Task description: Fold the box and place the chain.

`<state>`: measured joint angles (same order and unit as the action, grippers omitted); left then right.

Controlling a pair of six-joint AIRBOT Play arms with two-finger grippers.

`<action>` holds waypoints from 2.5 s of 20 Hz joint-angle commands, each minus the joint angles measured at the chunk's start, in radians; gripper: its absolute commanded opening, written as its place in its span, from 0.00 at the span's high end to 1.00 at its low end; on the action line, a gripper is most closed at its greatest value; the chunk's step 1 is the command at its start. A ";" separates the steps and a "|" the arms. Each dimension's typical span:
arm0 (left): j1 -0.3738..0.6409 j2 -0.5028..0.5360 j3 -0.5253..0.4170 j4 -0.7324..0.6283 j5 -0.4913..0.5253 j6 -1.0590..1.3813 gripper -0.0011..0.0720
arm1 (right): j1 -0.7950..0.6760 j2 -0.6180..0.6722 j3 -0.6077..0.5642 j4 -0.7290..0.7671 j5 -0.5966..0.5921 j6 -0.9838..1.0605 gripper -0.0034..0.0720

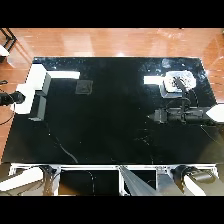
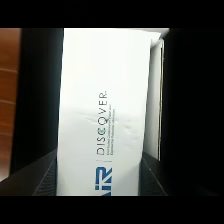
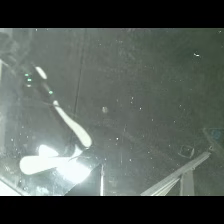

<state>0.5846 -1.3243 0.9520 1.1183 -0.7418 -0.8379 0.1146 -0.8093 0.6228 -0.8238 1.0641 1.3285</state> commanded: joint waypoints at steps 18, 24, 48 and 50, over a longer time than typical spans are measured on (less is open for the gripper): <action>-0.010 0.142 0.232 -0.073 -0.249 -0.153 0.15 | -0.002 0.001 0.073 -0.042 -0.043 0.003 0.93; -0.184 0.318 0.263 -0.209 -0.419 -0.283 0.96 | -0.001 0.105 0.396 -0.604 0.191 0.332 0.93; -0.753 0.821 -0.420 0.310 -0.183 -0.701 0.96 | 0.000 0.457 -0.083 -0.774 0.054 0.475 0.93; -0.753 0.821 -0.420 0.310 -0.182 -0.701 0.96 | 0.000 0.457 -0.083 -0.774 0.054 0.475 0.93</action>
<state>-0.1673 -0.5049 0.5327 1.4239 -0.9245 -1.5375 0.1135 -0.3523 0.5404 -1.5986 1.1213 1.8027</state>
